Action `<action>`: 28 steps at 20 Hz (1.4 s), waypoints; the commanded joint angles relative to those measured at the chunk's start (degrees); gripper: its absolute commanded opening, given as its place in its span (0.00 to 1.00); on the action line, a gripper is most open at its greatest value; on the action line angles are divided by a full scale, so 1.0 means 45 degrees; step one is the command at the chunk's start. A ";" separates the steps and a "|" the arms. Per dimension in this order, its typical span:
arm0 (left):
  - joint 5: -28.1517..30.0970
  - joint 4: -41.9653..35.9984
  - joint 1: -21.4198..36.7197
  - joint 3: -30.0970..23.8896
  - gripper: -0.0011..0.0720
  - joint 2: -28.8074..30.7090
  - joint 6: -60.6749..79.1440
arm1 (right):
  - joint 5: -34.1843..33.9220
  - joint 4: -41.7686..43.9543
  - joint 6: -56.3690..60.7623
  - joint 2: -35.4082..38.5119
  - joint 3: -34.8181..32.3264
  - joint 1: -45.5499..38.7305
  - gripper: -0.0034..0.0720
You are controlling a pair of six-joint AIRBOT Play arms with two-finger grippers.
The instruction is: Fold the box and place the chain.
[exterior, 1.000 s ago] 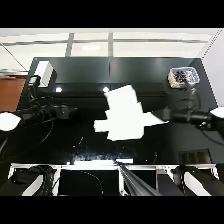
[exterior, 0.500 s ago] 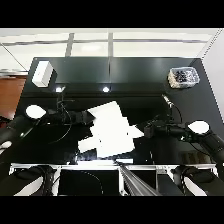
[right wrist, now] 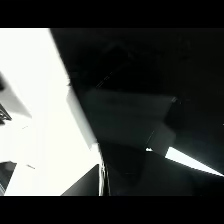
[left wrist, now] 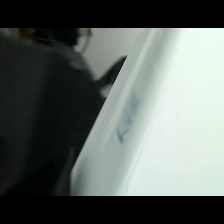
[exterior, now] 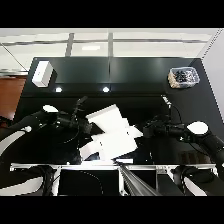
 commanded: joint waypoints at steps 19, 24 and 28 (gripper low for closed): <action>0.3638 0.4590 -0.2506 0.1642 0.05 0.2569 0.6013 | -0.0219 -0.4464 0.0029 0.0005 0.2521 -0.3070 0.97; 0.3643 0.4556 -0.2560 0.1642 0.05 0.1695 0.6732 | 0.1326 -0.5382 -0.4279 -0.0005 0.2516 -0.0908 0.99; 0.3643 0.4571 -0.2560 0.1642 0.05 0.0913 0.6868 | 0.0928 -0.6115 -0.5071 -0.0146 0.2497 0.1477 0.99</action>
